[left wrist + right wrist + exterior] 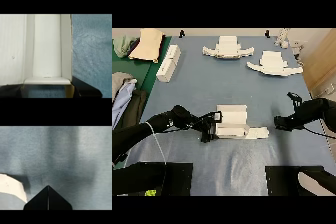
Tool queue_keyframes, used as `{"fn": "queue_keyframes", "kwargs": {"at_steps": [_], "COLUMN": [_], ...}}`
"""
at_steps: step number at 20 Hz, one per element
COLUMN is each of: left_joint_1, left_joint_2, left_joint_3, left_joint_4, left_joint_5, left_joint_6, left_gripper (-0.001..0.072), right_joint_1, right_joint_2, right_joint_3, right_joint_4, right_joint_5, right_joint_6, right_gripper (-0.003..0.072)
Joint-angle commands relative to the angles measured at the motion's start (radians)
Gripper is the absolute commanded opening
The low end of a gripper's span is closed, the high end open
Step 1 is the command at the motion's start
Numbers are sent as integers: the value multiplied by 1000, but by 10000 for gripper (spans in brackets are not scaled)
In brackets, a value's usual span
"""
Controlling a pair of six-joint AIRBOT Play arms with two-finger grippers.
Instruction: Fold the box.
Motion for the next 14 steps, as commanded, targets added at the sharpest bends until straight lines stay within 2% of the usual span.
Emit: {"fn": "queue_keyframes", "kwargs": {"at_steps": [1, 3, 14], "left_joint_1": [0, 0, 0], "left_joint_2": [0, 0, 0], "left_joint_3": [1, 1, 1], "left_joint_4": [1, 0, 0], "left_joint_5": [0, 0, 0], "left_joint_6": [0, 0, 0], "left_gripper": [494, 495, 494], "right_joint_1": [-39, 4, 165], "right_joint_2": [-79, -87, -87], "right_joint_3": [-40, -47, -47], "right_joint_4": [284, 342, 363], "right_joint_5": [-42, -45, -17], "right_joint_6": [-150, -198, -204], "right_gripper": [2, 2, 2]}}
